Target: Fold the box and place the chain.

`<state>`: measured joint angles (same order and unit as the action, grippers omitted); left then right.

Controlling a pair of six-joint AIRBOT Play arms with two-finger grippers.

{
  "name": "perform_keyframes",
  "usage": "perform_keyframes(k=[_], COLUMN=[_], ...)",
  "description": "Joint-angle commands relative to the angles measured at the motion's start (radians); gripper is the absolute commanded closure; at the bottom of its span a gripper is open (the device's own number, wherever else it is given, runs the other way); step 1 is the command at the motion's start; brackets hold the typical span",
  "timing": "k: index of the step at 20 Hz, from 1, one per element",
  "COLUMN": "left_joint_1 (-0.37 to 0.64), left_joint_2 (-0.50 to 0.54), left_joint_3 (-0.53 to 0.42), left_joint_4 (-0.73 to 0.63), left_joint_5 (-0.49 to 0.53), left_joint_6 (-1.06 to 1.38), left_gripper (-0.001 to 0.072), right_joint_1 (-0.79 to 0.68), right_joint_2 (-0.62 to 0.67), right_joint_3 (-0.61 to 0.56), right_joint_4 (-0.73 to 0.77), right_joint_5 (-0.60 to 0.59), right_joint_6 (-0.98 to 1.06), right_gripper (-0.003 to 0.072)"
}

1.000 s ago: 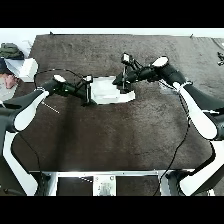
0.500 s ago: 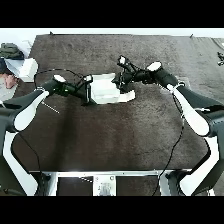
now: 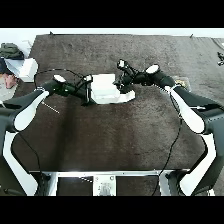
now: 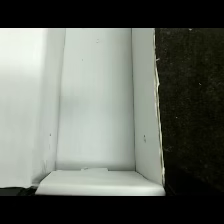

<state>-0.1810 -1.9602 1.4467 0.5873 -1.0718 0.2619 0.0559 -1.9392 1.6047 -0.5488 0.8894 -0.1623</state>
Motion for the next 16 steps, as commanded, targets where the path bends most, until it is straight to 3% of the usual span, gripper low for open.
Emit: perform_keyframes(k=[1, 11, 12, 16], left_joint_1=[0.001, 0.001, 0.001, 0.001], left_joint_2=[0.000, 0.000, 0.000, 0.000], left_joint_3=[0.001, 0.001, 0.001, 0.001], left_joint_4=[0.002, 0.004, 0.004, 0.004], left_joint_5=[0.017, 0.034, 0.034, 0.034], left_joint_6=[0.000, 0.000, 0.000, 0.000], left_gripper=[0.0247, 0.0247, 0.0247, 0.0247], right_joint_1=[0.001, -0.002, -0.002, -0.024], right_joint_2=[-0.014, -0.005, 0.012, 0.121], right_joint_3=[0.000, 0.002, 0.002, 0.001], right_joint_4=[-0.009, -0.037, -0.019, -0.087], right_joint_5=[0.047, 0.038, 0.017, 0.033], right_joint_6=[0.003, 0.025, 0.025, 0.031], right_gripper=[0.0692, 0.0689, 0.0586, 0.0563])
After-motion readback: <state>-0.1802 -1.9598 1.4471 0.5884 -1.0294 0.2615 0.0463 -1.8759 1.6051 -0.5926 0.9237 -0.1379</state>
